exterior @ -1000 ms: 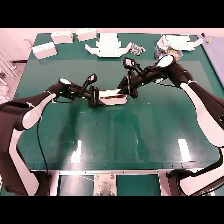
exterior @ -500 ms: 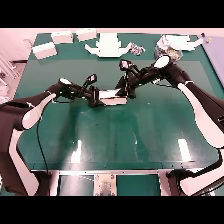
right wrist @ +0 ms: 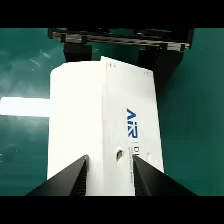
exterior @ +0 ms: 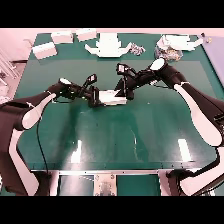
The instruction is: Fold the box and place the chain.
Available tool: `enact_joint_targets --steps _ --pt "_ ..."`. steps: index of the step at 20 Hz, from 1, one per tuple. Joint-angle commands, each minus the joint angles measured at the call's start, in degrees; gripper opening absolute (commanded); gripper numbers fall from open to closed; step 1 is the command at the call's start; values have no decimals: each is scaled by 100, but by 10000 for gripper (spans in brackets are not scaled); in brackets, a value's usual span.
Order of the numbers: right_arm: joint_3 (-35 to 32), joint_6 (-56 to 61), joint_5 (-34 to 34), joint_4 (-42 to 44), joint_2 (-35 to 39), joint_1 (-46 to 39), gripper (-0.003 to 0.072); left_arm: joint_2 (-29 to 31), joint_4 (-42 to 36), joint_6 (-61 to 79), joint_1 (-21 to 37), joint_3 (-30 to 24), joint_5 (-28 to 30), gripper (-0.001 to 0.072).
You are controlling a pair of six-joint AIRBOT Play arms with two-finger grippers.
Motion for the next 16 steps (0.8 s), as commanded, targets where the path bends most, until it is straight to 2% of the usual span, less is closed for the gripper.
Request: enact_joint_targets --steps 1,8,12,16 --pt "4 -48 -214 -26 -35 35 322 -4 9 -2 4 2 -28 488" --pt "229 -133 564 -37 -35 52 322 -4 9 -2 4 2 -28 488" --pt "236 -136 636 -42 -120 39 271 -4 9 -2 4 2 -31 488" --pt "455 -129 699 2 -317 0 269 -4 9 -2 4 2 -31 488"
